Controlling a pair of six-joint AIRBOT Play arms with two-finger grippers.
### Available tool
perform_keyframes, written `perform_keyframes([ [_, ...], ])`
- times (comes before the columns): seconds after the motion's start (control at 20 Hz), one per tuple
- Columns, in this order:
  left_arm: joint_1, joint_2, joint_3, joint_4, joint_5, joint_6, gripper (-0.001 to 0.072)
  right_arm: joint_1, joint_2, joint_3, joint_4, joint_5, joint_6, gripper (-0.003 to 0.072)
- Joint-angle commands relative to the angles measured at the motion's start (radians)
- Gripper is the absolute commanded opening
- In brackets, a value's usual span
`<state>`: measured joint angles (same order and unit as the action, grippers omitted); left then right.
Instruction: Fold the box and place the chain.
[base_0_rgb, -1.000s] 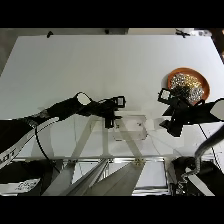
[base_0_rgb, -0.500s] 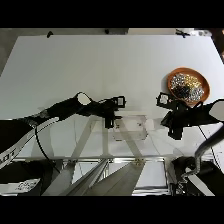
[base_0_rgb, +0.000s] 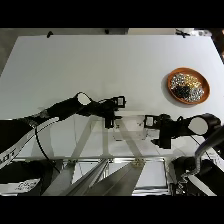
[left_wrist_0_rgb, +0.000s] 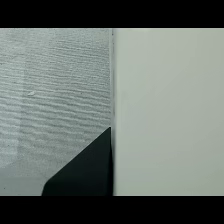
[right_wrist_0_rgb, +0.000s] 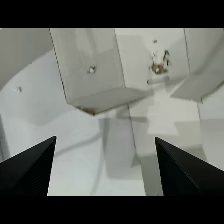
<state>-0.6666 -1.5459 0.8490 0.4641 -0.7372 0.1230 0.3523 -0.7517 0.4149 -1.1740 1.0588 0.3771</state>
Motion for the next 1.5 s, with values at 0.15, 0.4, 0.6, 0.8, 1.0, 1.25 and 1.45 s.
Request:
perform_keyframes([
  [0.15, -0.001, -0.001, -0.001, 0.000, 0.000, 0.000, 0.0010, 0.124, -0.001, -0.077, 0.000, -0.207, 0.003, 0.0701],
  [0.4, -0.001, -0.001, -0.001, 0.000, 0.000, 0.000, 0.0010, 0.124, -0.001, -0.121, -0.003, -0.241, 0.045, 0.0696],
  [0.6, -0.001, -0.001, -0.001, 0.000, 0.000, 0.000, 0.0010, 0.124, -0.001, -0.120, 0.005, -0.308, 0.045, 0.0696],
  [0.8, -0.001, -0.001, -0.001, 0.000, 0.000, 0.000, 0.0010, 0.119, -0.001, -0.108, 0.013, -0.304, 0.044, 0.0696],
  [1.0, -0.001, -0.001, -0.001, 0.000, 0.000, 0.000, 0.0010, 0.092, -0.001, -0.068, 0.039, -0.305, -0.002, 0.0696],
  [1.25, -0.001, -0.001, -0.001, 0.000, 0.000, 0.000, 0.0010, 0.021, -0.001, -0.066, 0.096, -0.284, -0.116, 0.0696],
  [1.45, -0.001, -0.001, -0.001, 0.000, 0.000, 0.000, 0.0010, -0.027, -0.044, -0.049, 0.171, -0.279, -0.234, 0.0696],
])
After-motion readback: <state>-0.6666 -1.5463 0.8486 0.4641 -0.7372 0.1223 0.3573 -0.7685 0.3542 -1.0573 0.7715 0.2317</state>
